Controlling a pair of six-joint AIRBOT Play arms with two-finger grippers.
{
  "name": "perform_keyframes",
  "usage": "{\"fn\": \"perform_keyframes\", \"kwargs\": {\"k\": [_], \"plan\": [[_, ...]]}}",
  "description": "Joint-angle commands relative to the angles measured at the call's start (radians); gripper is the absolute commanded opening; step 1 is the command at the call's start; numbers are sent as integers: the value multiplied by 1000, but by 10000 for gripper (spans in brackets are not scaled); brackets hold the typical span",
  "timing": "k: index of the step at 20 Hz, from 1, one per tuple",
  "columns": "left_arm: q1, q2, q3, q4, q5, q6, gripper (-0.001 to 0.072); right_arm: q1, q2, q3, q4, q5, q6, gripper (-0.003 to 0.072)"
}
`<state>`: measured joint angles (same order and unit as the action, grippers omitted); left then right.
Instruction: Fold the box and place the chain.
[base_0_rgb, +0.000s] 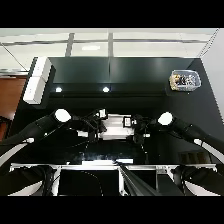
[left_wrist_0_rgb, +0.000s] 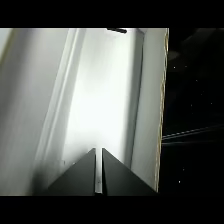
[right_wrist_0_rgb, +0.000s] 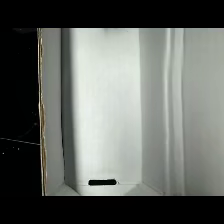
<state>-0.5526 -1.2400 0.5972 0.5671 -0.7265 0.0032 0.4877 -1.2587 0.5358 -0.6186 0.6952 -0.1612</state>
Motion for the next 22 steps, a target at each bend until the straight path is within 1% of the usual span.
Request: {"fn": "perform_keyframes", "kwargs": {"k": [1, 2, 3, 4, 5, 6, 7, 8, 9, 11, 13, 14, 15, 16, 18, 19, 20, 22], "plan": [[-6, -1, 0, 1, 14, 9, 92, -1, 1, 0, 0, 0, 0, 181], [-6, -1, 0, 1, 22, 10, 290, -1, 1, 0, 0, 0, 0, 181], [-6, -1, 0, 1, 20, 9, 371, -1, 1, 0, 0, 0, 0, 181], [-6, -1, 0, 1, 15, 10, 229, -1, 1, 0, 0, 0, 0, 181], [-6, -1, 0, 1, 15, 10, 110, -1, 1, 0, 0, 0, 1, 181], [-6, -1, 0, 1, 15, 10, 114, -1, 1, 0, 0, 0, 0, 181], [-6, -1, 0, 1, 13, 10, 88, -1, 1, 0, 0, 0, 0, 181], [-6, 1, 0, 1, 13, 10, 40, -1, 1, 0, 0, 0, 0, 181], [-3, 9, 0, 1, 13, 10, 37, -1, 1, 0, 0, 0, 1, 181], [18, 58, 7, 1, -3, 5, 26, -1, 1, 0, 0, 0, 0, 181], [57, 148, 8, 6, -25, -36, 25, -1, 1, 0, 0, 0, 1, 180], [89, 203, 8, 31, -31, -113, 25, -1, 1, 0, 0, 0, 1, 181], [127, 251, 8, 78, -30, -241, 25, -1, 1, 0, 0, 0, 1, 181], [179, 298, 8, 163, -31, -419, 25, -1, 1, 0, 0, 0, 1, 181], [302, 362, 6, 390, -51, -802, 26, -1, 1, 0, 0, 0, 1, 181], [365, 377, 6, 488, -86, -931, 27, -1, 1, 0, 0, 0, 0, 181], [435, 380, 6, 550, -132, -1021, 27, -1, 1, 0, 0, 0, 1, 181], [561, 364, -2, 574, -228, -1283, 26, -1, 1, 0, 0, 0, 1, 180]]}}
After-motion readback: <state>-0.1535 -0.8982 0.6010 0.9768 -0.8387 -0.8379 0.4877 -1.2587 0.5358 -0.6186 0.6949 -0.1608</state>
